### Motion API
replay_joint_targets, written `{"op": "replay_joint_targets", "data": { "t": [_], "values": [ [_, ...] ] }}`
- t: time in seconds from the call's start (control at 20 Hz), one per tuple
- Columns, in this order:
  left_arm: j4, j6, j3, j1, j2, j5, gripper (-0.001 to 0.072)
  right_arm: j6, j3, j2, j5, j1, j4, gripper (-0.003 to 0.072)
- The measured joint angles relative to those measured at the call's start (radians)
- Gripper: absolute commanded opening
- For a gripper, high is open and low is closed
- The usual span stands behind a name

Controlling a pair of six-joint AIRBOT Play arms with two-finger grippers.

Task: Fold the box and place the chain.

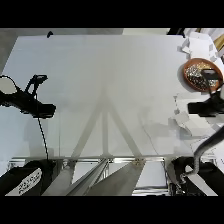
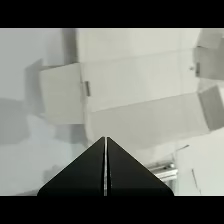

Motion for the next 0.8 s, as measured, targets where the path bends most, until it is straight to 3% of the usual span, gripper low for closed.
{"op": "replay_joint_targets", "data": {
  "t": [0.2, 0.25, 0.3, 0.35, 0.8],
  "values": [
    [0.000, 0.000, 0.000, 0.000, 0.000, 0.000, 0.0013, -0.068, 0.022, -0.018, -0.059, -0.240, -0.033, 0.0018],
    [0.000, 0.000, 0.000, 0.000, 0.000, 0.000, 0.0013, -0.074, 0.029, -0.032, -0.078, -0.280, -0.046, 0.0119],
    [0.000, 0.000, 0.000, 0.000, 0.000, 0.000, 0.0013, -0.082, 0.035, -0.052, -0.094, -0.312, -0.061, 0.0408],
    [0.000, 0.000, 0.000, 0.000, 0.000, 0.000, 0.0013, -0.089, 0.043, -0.072, -0.109, -0.336, -0.076, 0.0539],
    [0.000, 0.000, 0.000, 0.000, 0.000, 0.000, 0.0013, -0.229, 0.098, -0.321, -0.196, -0.400, -0.249, 0.0530]
  ]
}}
